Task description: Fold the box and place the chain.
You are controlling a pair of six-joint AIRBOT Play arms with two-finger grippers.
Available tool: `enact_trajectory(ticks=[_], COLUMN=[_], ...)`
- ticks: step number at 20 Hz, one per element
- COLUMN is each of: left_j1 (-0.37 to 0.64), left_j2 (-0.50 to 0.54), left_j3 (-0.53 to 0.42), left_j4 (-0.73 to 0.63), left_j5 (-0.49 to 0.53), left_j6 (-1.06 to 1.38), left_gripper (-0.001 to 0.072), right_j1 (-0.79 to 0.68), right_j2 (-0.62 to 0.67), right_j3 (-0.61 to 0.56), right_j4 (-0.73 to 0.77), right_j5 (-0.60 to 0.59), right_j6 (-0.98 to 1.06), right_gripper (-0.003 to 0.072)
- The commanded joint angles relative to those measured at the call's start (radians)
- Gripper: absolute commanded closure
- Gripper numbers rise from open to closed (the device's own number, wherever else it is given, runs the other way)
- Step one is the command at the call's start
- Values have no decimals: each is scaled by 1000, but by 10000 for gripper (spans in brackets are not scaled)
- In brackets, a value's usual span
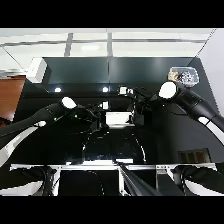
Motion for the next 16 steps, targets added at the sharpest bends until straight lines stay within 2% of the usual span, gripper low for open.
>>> enact_trajectory(ticks=[1, 4, 5, 9, 10, 16], left_j1=[-1, -1, -1, -1, -1, -1], left_j2=[0, 0, 0, 0, 0, -1], left_j3=[1, 1, 1, 1, 1, 1], left_j4=[0, 0, 0, 0, 0, 0], left_j5=[-3, -4, -3, -3, -3, -3], left_j6=[1, 1, 0, 1, 1, 1], left_gripper=[341, 340, 341, 340, 341, 340], right_j1=[-35, -66, -70, -69, -69, -69], right_j2=[0, 0, 0, 1, 3, 45], right_j3=[-6, -37, -55, -84, -84, -84], right_j4=[50, 51, 57, 74, 75, 73], right_j5=[0, 5, 5, -2, -6, -29], right_j6=[-37, -50, -67, -81, -81, -82], right_gripper=[87, 95, 147, 159, 220, 220])
